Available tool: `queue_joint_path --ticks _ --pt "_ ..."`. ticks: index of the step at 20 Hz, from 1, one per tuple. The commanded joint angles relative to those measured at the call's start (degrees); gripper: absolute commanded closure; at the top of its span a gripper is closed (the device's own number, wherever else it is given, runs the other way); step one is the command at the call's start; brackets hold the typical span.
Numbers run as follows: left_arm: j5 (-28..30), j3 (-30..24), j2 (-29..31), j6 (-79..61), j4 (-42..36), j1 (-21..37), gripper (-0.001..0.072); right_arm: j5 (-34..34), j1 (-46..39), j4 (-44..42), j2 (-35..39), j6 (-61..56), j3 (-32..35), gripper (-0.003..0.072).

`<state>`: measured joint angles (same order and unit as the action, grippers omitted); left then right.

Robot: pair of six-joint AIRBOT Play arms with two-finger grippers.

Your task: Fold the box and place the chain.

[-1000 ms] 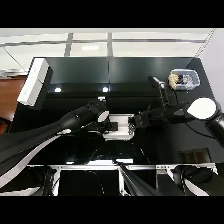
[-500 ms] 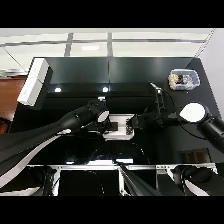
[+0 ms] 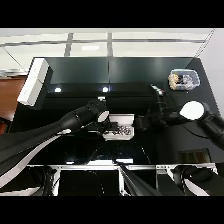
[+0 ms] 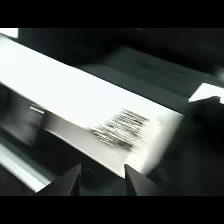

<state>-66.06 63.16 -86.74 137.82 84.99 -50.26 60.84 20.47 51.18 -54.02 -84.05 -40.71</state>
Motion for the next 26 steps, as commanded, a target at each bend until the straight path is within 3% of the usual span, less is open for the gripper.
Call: queue_joint_path --ticks 1,3,4,10,18,19,20,21,26 --pt "-0.07 0.0 -0.02 0.0 -0.04 0.04 0.0685 9.53 -7.04 18.29 4.76 -0.35 0.02 0.0353" --pt "0.02 0.0 -0.02 0.0 -0.11 0.07 0.0685 10.34 -9.01 28.81 6.97 -2.8 0.02 0.0353" --pt "0.02 0.0 -0.07 0.0 0.0 0.07 0.0685 9.84 -9.51 29.77 7.08 -2.97 0.02 0.0353" --pt "-0.09 0.0 -0.07 0.22 -0.35 0.02 0.0685 2.29 -9.64 22.45 7.08 -2.95 0.02 0.0353" --pt "-1.22 0.04 -0.09 0.22 1.22 0.24 0.0683 0.5 -9.64 22.32 7.08 -2.71 0.02 0.0353" --pt "-2.29 0.11 -0.02 0.7 1.2 0.55 0.0621 0.22 -9.64 22.34 7.08 -2.71 0.02 0.0353" --pt "-3.65 0.13 0.22 0.81 1.01 0.94 0.0377 0.15 -9.64 22.34 7.08 -2.71 0.02 0.0353" --pt "-5.03 0.13 0.72 1.09 1.14 1.27 0.018 0.17 -9.64 22.38 7.08 -2.71 0.02 0.0353" --pt "-4.92 -0.07 10.05 -5.05 7.74 0.83 0.0162 0.17 -9.66 22.34 7.08 -2.73 0.02 0.0353"
